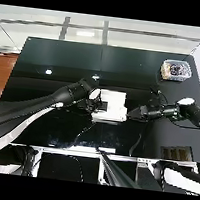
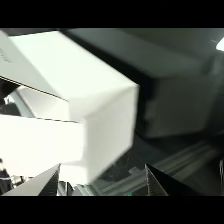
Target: Fold the box and place the chain.
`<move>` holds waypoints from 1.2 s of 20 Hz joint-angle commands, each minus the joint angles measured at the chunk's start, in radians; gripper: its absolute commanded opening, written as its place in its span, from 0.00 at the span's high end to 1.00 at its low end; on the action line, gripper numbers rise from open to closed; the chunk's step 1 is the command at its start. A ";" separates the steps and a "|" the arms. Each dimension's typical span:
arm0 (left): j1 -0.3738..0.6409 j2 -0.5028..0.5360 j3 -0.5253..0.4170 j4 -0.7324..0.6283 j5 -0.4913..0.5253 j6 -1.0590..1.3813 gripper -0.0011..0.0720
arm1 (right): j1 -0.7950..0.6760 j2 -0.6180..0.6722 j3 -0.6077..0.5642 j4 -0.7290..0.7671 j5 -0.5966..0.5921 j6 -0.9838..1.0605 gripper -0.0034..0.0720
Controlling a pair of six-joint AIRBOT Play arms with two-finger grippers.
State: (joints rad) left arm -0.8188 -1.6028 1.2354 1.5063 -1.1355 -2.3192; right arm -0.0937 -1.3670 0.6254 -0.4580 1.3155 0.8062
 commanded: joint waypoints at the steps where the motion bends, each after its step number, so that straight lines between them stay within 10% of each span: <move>1: 0.000 0.000 0.001 -0.001 0.000 0.000 0.95 | 0.079 0.000 0.035 0.018 -0.007 -0.003 0.16; 6: 0.000 0.000 0.001 -0.001 0.001 0.000 0.95 | 0.189 0.000 0.108 -0.059 -0.106 0.130 0.47; 24: 0.000 0.000 0.001 -0.008 -0.018 0.000 0.95 | 0.655 -0.006 0.374 -0.863 -0.236 1.075 0.51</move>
State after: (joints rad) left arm -0.8188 -1.6028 1.2354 1.4990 -1.1469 -2.3192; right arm 0.4950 -1.3685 0.9741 -1.1900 1.0927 1.6775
